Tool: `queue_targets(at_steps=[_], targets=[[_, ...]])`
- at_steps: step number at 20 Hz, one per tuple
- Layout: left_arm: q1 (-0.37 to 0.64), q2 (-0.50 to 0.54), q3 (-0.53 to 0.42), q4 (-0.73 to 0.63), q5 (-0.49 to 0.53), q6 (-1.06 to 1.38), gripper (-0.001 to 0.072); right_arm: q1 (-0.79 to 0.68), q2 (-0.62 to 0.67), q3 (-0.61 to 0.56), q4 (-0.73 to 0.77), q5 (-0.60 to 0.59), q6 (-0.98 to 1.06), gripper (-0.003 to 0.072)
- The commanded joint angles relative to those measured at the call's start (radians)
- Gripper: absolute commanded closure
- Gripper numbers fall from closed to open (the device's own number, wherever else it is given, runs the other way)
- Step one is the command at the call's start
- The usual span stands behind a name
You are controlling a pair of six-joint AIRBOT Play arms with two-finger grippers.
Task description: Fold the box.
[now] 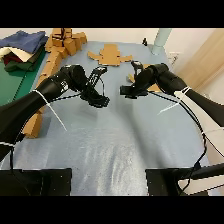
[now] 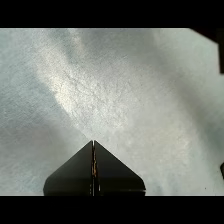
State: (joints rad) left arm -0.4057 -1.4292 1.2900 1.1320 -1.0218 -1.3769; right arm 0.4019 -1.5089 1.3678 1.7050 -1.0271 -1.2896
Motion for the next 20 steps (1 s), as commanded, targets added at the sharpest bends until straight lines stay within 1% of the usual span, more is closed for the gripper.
queue_targets(at_steps=[1,2,3,4,5,6,7,8,9,10,11,12,13,14,17,19,20], targets=[[0.000,0.000,0.001,-0.007,0.032,0.000,0.0696,-0.024,0.000,0.020,-0.008,0.018,-0.005,0.0677],[0.000,-0.002,0.001,-0.007,0.044,0.000,0.0697,-0.029,0.000,0.023,-0.041,0.047,-0.042,0.0677],[0.000,-0.003,0.001,-0.008,0.063,0.000,0.0696,-0.040,0.000,0.037,-0.124,0.059,-0.086,0.0677],[0.000,-0.004,0.001,-0.007,0.081,0.000,0.0696,-0.067,0.000,0.061,-0.270,0.053,-0.092,0.0677],[0.000,-0.005,0.001,-0.010,0.093,0.000,0.0696,-0.111,-0.001,0.091,-0.416,0.038,-0.091,0.0672],[0.000,-0.005,0.001,-0.012,0.095,-0.001,0.0696,-0.183,-0.005,0.127,-0.511,0.034,-0.090,0.0671],[0.000,-0.005,0.001,-0.013,0.094,-0.009,0.0696,-0.284,-0.022,0.175,-0.510,0.034,-0.092,0.0659],[0.000,-0.005,0.001,-0.013,0.094,-0.011,0.0696,-0.388,-0.051,0.222,-0.442,0.035,-0.123,0.0656],[0.000,-0.005,0.001,-0.014,0.096,-0.011,0.0695,-0.494,-0.092,0.269,-0.321,0.038,-0.196,0.0613],[0.000,-0.005,0.001,-0.014,0.097,-0.011,0.0695,-0.605,-0.142,0.311,-0.154,0.052,-0.270,0.0493],[0.000,-0.005,0.001,-0.014,0.097,-0.011,0.0696,-0.703,-0.198,0.351,0.029,0.068,-0.323,0.0312],[0.000,-0.005,0.001,-0.014,0.098,-0.012,0.0695,-0.779,-0.253,0.386,0.196,0.075,-0.362,0.0256],[0.000,-0.005,0.001,-0.014,0.100,-0.018,0.0695,-0.843,-0.311,0.423,0.340,0.079,-0.427,0.0255],[0.000,-0.005,0.001,-0.014,0.105,-0.032,0.0695,-0.885,-0.367,0.465,0.405,0.076,-0.478,0.0255],[0.000,-0.005,0.001,-0.013,0.107,-0.034,0.0696,-0.918,-0.504,0.600,0.410,0.057,-0.499,0.0256],[0.000,-0.005,0.001,-0.013,0.106,-0.034,0.0695,-0.904,-0.573,0.679,0.442,0.037,-0.535,0.0257],[0.000,-0.005,0.001,-0.013,0.107,-0.035,0.0696,-0.893,-0.596,0.698,0.449,0.039,-0.546,0.0256]])
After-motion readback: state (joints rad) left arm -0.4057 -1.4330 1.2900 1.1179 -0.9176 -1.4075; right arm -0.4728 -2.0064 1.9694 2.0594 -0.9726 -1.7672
